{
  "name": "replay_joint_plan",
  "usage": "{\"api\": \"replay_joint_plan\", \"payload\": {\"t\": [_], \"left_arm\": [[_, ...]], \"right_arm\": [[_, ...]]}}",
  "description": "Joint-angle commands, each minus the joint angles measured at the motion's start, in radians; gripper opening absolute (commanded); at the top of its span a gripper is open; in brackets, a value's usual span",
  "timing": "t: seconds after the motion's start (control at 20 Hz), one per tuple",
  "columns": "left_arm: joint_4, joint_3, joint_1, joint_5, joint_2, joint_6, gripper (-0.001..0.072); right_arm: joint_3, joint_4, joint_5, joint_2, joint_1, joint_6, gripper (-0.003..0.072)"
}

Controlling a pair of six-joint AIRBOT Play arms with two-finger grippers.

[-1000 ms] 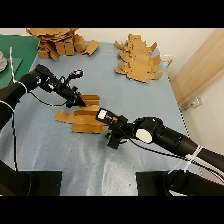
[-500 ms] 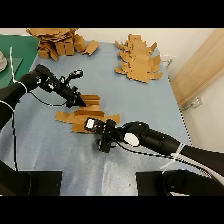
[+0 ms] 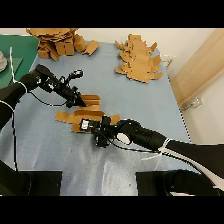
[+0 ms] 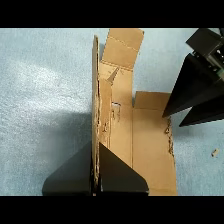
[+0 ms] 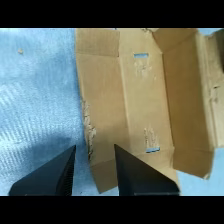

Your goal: Fold the box.

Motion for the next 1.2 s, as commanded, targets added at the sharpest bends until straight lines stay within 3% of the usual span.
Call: {"api": "replay_joint_plan", "payload": {"t": [0.0, 0.75, 1.05, 1.15], "left_arm": [[0.000, 0.000, 0.001, 0.000, 0.000, 0.000, 0.0013], [0.000, 0.000, 0.001, 0.000, 0.000, 0.000, 0.0013], [0.000, 0.000, 0.001, 0.000, 0.000, 0.000, 0.0013], [0.000, 0.000, 0.001, 0.000, 0.000, 0.000, 0.0013]], "right_arm": [[0.013, -0.069, -0.027, -0.019, 0.000, 0.000, 0.0364], [0.014, -0.095, -0.046, -0.075, 0.000, 0.000, 0.0383], [0.100, -0.095, -0.052, -0.074, -0.040, 0.009, 0.0375], [0.116, -0.090, -0.050, -0.074, -0.084, 0.010, 0.0461]]}}
